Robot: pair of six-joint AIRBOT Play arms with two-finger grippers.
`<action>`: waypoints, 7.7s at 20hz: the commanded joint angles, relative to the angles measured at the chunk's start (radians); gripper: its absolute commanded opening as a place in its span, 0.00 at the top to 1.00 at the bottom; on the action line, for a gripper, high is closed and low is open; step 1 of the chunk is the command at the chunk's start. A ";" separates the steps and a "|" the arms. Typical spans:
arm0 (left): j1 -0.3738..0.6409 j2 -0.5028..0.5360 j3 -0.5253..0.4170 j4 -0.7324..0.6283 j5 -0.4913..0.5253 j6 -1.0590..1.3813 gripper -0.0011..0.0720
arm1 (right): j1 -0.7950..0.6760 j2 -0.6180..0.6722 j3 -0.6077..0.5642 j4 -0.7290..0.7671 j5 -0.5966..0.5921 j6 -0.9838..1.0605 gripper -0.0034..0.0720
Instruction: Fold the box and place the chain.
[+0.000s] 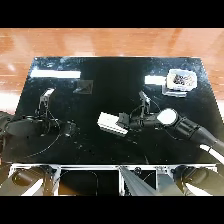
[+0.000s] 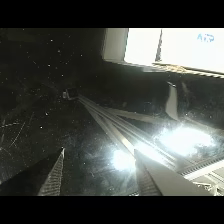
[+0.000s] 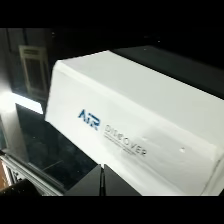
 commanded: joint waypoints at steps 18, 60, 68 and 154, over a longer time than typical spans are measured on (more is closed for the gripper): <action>0.000 0.000 0.000 -0.007 -0.002 0.000 0.24 | 0.002 -0.059 -0.015 -0.041 -0.029 -0.026 0.92; 0.000 -0.249 0.119 -0.085 -0.045 0.247 0.24 | -0.071 -0.004 0.022 -0.279 0.163 -0.011 0.92; 0.000 -0.251 0.119 -0.086 -0.042 0.248 0.24 | -0.072 -0.001 0.023 -0.235 0.177 -0.016 0.92; -0.210 -0.651 0.363 -0.164 -0.196 1.549 0.14 | -0.483 0.023 0.168 -0.313 0.500 -0.142 0.92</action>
